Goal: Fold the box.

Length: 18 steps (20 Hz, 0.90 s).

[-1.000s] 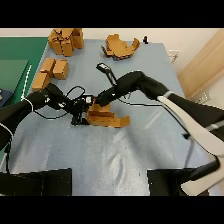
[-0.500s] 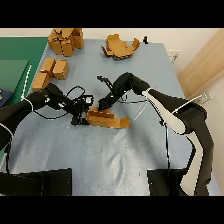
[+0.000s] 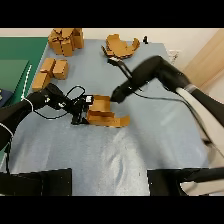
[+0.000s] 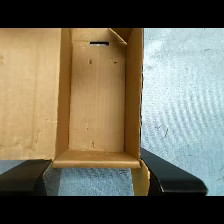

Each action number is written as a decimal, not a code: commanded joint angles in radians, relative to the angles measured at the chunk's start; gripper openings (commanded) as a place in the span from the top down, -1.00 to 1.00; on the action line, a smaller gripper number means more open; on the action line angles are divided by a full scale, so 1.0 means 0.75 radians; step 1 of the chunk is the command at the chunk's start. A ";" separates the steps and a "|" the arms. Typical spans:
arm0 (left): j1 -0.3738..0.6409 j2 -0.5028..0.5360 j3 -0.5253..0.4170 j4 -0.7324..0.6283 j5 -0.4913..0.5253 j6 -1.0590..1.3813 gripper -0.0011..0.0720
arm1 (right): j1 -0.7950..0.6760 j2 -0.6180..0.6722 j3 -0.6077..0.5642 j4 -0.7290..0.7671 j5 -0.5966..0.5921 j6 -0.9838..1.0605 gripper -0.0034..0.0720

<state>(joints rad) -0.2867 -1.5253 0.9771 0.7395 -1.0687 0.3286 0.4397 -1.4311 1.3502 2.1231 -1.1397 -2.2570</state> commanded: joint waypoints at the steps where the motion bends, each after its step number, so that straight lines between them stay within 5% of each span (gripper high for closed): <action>1: 0.003 -0.001 0.001 0.001 -0.007 -0.012 0.15 | 0.005 0.345 -0.537 -0.129 0.308 -0.305 0.72; 3: 0.003 -0.001 0.001 0.001 -0.007 -0.012 0.15 | 0.043 0.338 -0.670 -0.102 0.393 -0.599 -0.67; 9: 0.003 -0.001 0.001 0.002 -0.005 -0.011 0.15 | 0.152 0.156 -0.683 -0.042 0.784 -0.707 -0.66; 15: 0.003 -0.001 0.001 0.002 -0.005 -0.011 0.15 | 0.160 0.088 -0.641 0.062 0.763 -0.708 -0.64; 16: 0.003 -0.001 0.001 0.002 -0.005 -0.011 0.15 | 0.172 0.088 -0.627 0.068 0.762 -0.708 -0.54; 18: 0.002 -0.001 0.001 0.001 -0.005 -0.011 0.15 | 0.201 0.088 -0.601 0.067 0.751 -0.707 0.32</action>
